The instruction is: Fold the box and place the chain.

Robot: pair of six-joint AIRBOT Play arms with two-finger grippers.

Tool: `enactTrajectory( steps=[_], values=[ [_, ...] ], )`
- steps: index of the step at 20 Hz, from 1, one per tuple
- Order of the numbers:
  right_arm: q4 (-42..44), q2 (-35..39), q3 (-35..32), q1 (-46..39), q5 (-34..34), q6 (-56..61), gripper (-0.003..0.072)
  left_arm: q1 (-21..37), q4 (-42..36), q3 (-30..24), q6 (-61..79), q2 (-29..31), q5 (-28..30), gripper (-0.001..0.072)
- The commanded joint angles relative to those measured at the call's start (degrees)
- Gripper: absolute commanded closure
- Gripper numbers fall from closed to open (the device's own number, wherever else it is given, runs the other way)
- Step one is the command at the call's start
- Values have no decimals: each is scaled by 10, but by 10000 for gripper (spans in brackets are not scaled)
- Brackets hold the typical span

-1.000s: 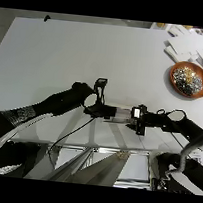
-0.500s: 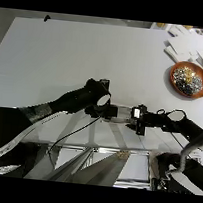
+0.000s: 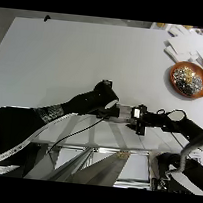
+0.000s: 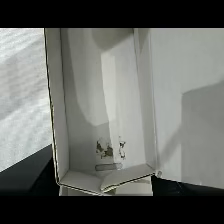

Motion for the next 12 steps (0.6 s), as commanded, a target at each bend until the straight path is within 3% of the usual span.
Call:
enactTrajectory(
  steps=[1, 4, 6, 12],
  values=[
    [1, 0, 0, 0, 1, 0, 371, -5, 11, 1, -12, -2, -9, 704],
    [1, 0, 0, 0, 1, 0, 371, -5, 13, 1, -21, -2, -16, 693],
    [1, 0, 0, 0, 1, 0, 371, -5, 13, 1, -21, -2, -16, 566],
    [1, 0, 0, 0, 1, 0, 371, -5, 25, 1, -21, -3, -15, 560]
  ],
)
